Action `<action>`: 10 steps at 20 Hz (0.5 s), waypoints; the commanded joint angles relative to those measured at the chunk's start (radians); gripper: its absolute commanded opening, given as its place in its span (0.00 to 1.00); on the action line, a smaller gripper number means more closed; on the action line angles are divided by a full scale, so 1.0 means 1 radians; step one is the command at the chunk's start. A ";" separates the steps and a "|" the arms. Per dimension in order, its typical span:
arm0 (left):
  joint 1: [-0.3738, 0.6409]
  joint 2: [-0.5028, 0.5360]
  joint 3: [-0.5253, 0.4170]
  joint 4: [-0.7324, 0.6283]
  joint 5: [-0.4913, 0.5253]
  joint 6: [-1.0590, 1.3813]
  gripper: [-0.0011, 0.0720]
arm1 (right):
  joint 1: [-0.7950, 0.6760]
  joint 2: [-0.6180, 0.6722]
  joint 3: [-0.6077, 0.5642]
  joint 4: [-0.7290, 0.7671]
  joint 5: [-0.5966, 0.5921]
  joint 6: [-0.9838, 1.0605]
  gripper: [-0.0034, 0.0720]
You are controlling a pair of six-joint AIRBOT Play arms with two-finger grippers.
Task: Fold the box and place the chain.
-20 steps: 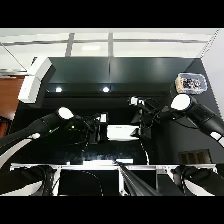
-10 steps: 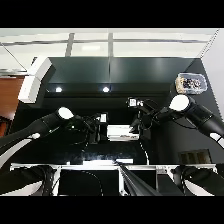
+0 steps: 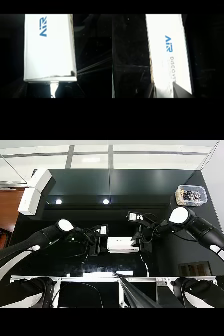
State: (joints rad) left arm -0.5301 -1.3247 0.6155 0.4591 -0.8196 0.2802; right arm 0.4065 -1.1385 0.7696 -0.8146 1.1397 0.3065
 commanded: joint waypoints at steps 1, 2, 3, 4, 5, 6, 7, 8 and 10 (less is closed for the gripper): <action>0.000 -0.001 0.001 0.000 0.000 0.000 0.69 | 0.001 -0.001 -0.002 -0.007 -0.015 0.001 0.40; 0.000 -0.001 0.001 0.000 0.000 0.000 0.69 | 0.001 -0.001 -0.002 -0.007 -0.018 0.001 0.40; 0.000 -0.001 0.001 0.000 -0.001 0.000 0.69 | 0.001 -0.001 -0.002 -0.007 -0.020 0.001 0.40; 0.000 -0.001 0.001 0.000 -0.001 0.000 0.69 | 0.001 -0.001 -0.002 -0.006 -0.022 0.006 0.40; 0.000 -0.001 0.001 0.000 0.000 0.000 0.69 | 0.001 -0.001 -0.002 -0.006 -0.024 0.015 0.36; 0.000 -0.001 0.001 0.000 -0.001 0.000 0.69 | 0.001 -0.001 -0.001 -0.006 -0.024 0.015 0.36; 0.000 -0.001 0.001 0.000 -0.001 0.000 0.69 | 0.001 -0.001 -0.002 -0.006 -0.024 0.015 0.36; 0.000 -0.001 0.001 0.000 -0.001 0.000 0.69 | 0.001 -0.001 -0.002 -0.006 -0.024 0.015 0.36; 0.000 -0.001 0.001 0.000 -0.001 0.000 0.69 | 0.001 -0.001 -0.002 -0.006 -0.023 0.015 0.36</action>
State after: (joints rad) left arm -0.5301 -1.3247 0.6155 0.4591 -0.8200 0.2787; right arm 0.4068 -1.1385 0.7689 -0.8200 1.1191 0.3176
